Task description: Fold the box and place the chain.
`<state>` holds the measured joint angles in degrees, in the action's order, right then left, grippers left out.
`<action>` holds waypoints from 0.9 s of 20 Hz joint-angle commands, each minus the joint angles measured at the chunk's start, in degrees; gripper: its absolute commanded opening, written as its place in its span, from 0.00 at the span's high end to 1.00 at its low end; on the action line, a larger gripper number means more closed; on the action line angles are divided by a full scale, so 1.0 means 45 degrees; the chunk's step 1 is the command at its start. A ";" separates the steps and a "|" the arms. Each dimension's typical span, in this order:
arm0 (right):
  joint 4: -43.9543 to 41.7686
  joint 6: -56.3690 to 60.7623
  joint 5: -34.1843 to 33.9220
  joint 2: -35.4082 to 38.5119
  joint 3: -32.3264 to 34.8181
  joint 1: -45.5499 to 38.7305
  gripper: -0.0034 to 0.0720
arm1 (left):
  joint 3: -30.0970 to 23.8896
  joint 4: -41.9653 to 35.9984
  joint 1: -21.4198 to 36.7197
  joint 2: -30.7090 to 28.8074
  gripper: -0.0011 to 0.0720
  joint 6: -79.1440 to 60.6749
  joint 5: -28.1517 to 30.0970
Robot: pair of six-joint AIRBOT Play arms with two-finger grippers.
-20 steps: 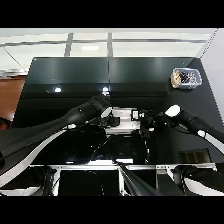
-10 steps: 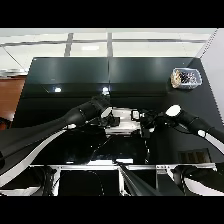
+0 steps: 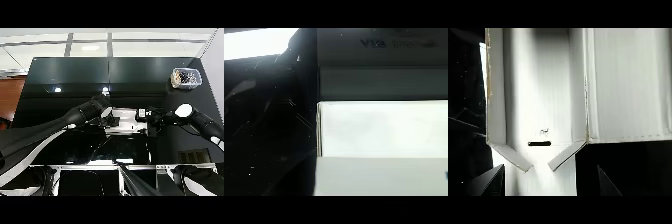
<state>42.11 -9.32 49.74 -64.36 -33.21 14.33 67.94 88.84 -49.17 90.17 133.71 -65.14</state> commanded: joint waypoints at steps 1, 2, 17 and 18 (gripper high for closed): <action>0.0408 0.0287 0.0253 0.0282 0.0005 -0.0126 0.06 | 0.0005 -0.0243 0.0010 -0.0005 0.95 0.0010 0.0000; 0.0403 0.0155 0.0272 0.0199 0.0005 -0.0126 0.06 | 0.0005 -0.0243 0.0010 -0.0005 0.95 0.0005 0.0000; -0.3031 0.0034 -0.0554 -0.1073 0.0005 0.1166 0.84 | 0.0005 -0.0238 0.0010 -0.0005 0.95 0.0010 0.0039; -0.3580 0.0155 -0.0588 -0.1171 0.0005 0.1166 0.62 | 0.0005 -0.0238 0.0010 -0.0005 0.95 0.0010 0.0034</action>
